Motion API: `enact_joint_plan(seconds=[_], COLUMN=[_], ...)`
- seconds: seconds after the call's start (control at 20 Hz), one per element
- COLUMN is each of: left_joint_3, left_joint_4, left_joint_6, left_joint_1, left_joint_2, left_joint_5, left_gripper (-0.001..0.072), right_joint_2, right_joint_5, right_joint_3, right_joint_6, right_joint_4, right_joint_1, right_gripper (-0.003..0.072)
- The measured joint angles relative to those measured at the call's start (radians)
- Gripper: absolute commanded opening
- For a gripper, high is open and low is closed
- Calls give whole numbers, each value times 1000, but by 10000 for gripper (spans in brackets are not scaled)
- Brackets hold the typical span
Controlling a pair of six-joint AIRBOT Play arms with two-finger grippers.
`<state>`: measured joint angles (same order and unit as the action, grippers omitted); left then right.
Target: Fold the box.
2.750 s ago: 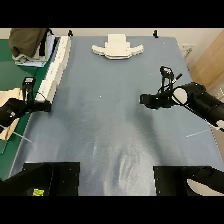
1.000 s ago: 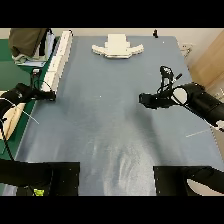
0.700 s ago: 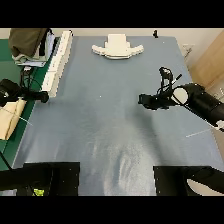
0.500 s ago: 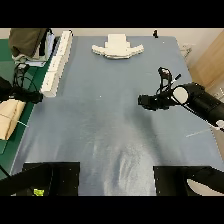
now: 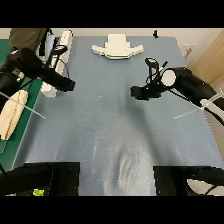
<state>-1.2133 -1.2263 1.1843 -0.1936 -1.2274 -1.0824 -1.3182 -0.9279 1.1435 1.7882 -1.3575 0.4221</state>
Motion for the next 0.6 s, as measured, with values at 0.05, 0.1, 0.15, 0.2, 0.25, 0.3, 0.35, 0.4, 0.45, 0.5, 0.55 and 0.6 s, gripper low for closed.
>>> enact_joint_plan(seconds=[0.05, 0.1, 0.15, 0.2, 0.25, 0.3, 0.35, 0.4, 0.45, 0.5, 0.55, 0.6], left_joint_3=[-14, -23, -31, -35, -39, -42, -44, -45, -46, -47, -47, -47], left_joint_4=[26, 58, 84, 111, 141, 161, 167, 177, 189, 198, 200, 200], left_joint_6=[22, 37, 50, 62, 67, 71, 76, 81, 82, 83, 84, 85], left_joint_1=[-28, -45, -56, -66, -74, -81, -82, -84, -87, -91, -91, -90], left_joint_2=[-29, -54, -78, -97, -111, -120, -127, -133, -137, -139, -141, -143], left_joint_5=[-1, 1, 4, 6, 5, 1, 2, 5, 2, 0, 2, 2], left_gripper=[14, 14, 14, 14, 14, 14, 14, 14, 14, 14, 14, 14], right_joint_2=[-25, -45, -60, -70, -77, -82, -87, -90, -92, -94, -95, -95], right_joint_5=[-5, -3, -3, -3, 2, 3, 2, 3, 3, 3, 5, 4], right_joint_3=[25, 45, 57, 68, 75, 79, 83, 87, 88, 89, 90, 91], right_joint_6=[-10, -21, -29, -35, -42, -43, -46, -51, -50, -51, -51, -53], right_joint_4=[-6, -7, -3, -1, -11, -16, -13, -8, -8, -18, -18, -14], right_joint_1=[2, 8, 14, 17, 17, 18, 21, 24, 23, 23, 21, 24], right_gripper=[41, 41, 41, 41, 40, 40, 41, 40, 40, 41, 41, 41])
